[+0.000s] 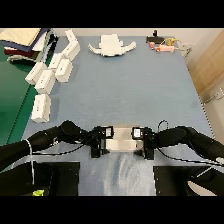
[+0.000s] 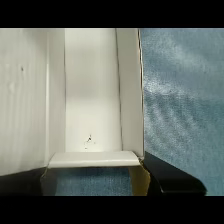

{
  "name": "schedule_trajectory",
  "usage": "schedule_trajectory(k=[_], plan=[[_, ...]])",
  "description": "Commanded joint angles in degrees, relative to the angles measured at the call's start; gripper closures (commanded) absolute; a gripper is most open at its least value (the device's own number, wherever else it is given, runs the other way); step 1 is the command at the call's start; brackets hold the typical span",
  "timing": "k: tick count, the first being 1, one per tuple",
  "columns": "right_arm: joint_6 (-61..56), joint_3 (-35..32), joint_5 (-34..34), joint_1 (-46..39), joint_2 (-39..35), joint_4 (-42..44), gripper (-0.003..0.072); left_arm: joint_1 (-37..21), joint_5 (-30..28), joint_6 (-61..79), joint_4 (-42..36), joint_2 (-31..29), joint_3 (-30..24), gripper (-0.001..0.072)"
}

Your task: Fold the box.

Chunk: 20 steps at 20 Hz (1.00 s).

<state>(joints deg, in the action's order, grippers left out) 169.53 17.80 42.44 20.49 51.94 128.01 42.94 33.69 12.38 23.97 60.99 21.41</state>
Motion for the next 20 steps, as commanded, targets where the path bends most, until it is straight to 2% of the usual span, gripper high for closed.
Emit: schedule_trajectory(k=[1,20], plan=[[0.0,0.2,-0.6,-0.1,-0.2,-3.0,-0.0026,-0.1,-0.3,0.0,0.0,0.0,0.0,0.0125],[-1.6,0.2,3.1,-0.1,-7.5,-7.6,-0.0025,-0.1,-0.3,0.0,0.0,0.0,0.0,0.0125]])
